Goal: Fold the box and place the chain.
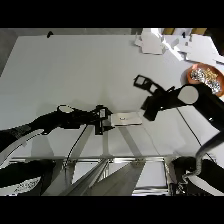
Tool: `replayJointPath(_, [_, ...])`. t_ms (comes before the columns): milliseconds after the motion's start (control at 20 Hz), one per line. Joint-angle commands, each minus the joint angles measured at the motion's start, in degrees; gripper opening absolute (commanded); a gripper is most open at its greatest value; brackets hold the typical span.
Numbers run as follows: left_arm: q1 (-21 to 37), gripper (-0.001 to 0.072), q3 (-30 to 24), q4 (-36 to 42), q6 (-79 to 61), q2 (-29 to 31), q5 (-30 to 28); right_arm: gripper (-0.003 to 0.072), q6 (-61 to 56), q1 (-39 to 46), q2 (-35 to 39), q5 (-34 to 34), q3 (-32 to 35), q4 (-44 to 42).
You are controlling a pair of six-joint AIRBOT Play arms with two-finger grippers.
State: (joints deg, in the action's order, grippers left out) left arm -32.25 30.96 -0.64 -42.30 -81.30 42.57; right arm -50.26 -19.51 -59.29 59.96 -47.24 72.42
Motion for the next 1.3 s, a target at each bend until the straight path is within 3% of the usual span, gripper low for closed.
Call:
replayJointPath(0, [0.02, 0.0029, 0.00, -0.07, -0.09, 0.00, -0.09, 0.0028, -18.38, 11.50, 1.29, 6.69, 0.85, 12.68])
replayJointPath(150, [0.02, 0.0029, 0.00, -0.04, -0.09, 0.00, -0.09, 0.0028, -26.38, 21.20, 1.29, 8.20, 4.09, 12.59])
replayJointPath(300, [0.02, 0.0029, 0.00, -0.07, -0.09, 0.00, -0.07, 0.0041, -30.25, 25.49, 1.31, 8.48, 4.52, 12.61])
replayJointPath(700, [0.02, 0.0029, 0.00, 0.24, 0.31, 0.02, 2.71, 0.0041, -30.73, 26.05, 1.31, 9.33, 4.52, 12.63])
replayJointPath(850, [0.02, 0.0029, 0.00, 4.96, 0.35, 0.07, 5.73, 0.0041, -30.73, 26.05, 1.31, 9.33, 4.52, 12.63])
replayJointPath(1000, [0.15, 0.0029, 0.00, 4.90, 0.26, 0.98, 6.49, 0.0041, -30.73, 26.05, 1.31, 9.33, 4.52, 12.63])
replayJointPath(1250, [1.64, 0.0034, 0.00, 4.85, 4.68, 8.79, 4.72, 0.0041, -30.73, 26.05, 1.31, 9.33, 4.52, 12.63])
